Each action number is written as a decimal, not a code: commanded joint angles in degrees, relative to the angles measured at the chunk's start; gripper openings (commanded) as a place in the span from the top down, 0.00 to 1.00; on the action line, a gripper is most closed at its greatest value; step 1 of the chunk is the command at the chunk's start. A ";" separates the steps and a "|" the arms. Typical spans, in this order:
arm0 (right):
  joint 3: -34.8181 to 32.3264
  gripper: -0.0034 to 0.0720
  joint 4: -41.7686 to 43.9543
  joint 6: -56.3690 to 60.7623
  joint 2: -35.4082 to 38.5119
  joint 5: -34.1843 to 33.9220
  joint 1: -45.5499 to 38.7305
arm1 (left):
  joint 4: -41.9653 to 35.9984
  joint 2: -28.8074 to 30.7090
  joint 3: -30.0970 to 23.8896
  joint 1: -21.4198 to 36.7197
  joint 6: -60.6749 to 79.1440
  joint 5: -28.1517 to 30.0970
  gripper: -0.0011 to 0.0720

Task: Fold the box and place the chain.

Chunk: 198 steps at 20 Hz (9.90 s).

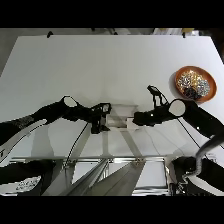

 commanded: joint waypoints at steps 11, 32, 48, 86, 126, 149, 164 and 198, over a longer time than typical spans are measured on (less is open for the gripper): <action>4.31 0.50 -11.02 23.34 -1.66 -0.24 8.44 | 0.00 0.02 0.00 0.02 0.00 0.00 0.70; 4.59 0.47 -10.29 22.40 -1.88 6.12 10.84 | 0.00 0.02 0.00 0.02 0.00 0.00 0.70; 6.10 0.41 -15.06 26.88 -3.67 1.22 12.87 | -0.02 0.02 0.00 0.02 0.00 0.00 0.70; 17.33 0.88 -26.01 44.85 -17.88 14.78 21.09 | 0.00 0.02 0.00 0.02 0.00 -0.20 0.70; 17.33 0.58 -26.32 31.63 -13.75 15.06 18.21 | 0.00 0.02 0.00 0.02 0.00 -0.22 0.70; 33.16 0.72 -31.56 -16.15 -17.25 12.24 -46.21 | -0.02 0.02 0.00 0.02 0.00 -0.26 0.70; 33.16 0.70 -28.57 -15.87 -27.61 7.02 -46.29 | 0.00 0.02 0.00 0.02 0.02 -0.22 0.70; 32.98 0.94 -12.09 -14.36 20.74 28.83 -9.11 | 0.00 0.02 0.00 0.02 0.00 -0.24 0.70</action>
